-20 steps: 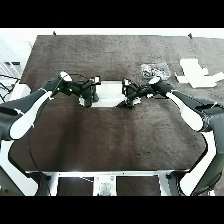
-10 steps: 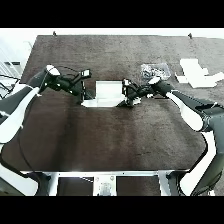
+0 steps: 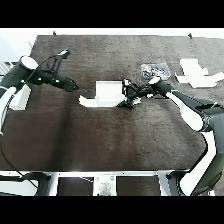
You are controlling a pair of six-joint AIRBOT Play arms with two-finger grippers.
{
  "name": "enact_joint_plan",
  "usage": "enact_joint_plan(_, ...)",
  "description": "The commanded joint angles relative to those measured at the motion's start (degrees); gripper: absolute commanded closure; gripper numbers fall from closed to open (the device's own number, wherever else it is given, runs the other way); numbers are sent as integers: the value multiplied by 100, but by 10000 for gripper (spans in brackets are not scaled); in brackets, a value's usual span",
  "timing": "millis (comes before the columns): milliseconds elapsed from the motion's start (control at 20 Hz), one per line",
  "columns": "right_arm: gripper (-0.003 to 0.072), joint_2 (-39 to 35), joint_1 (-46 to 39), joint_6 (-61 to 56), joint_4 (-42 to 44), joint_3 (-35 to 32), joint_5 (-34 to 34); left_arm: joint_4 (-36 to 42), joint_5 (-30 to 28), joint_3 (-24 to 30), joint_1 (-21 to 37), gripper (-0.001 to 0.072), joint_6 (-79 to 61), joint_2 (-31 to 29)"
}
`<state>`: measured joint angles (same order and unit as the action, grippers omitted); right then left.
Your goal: Fold the box and place the chain.
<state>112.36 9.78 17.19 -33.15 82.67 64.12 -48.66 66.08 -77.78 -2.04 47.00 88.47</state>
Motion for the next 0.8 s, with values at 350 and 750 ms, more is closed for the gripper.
enact_joint_plan(350, 126, 0, 2, 2, 2, -2, 2, 118, -17, 476, 380, 694, 1388, 586)
enact_joint_plan(750, 126, 0, 2, 2, 2, -2, 2, 815, -278, 667, 153, 694, 837, 1261)
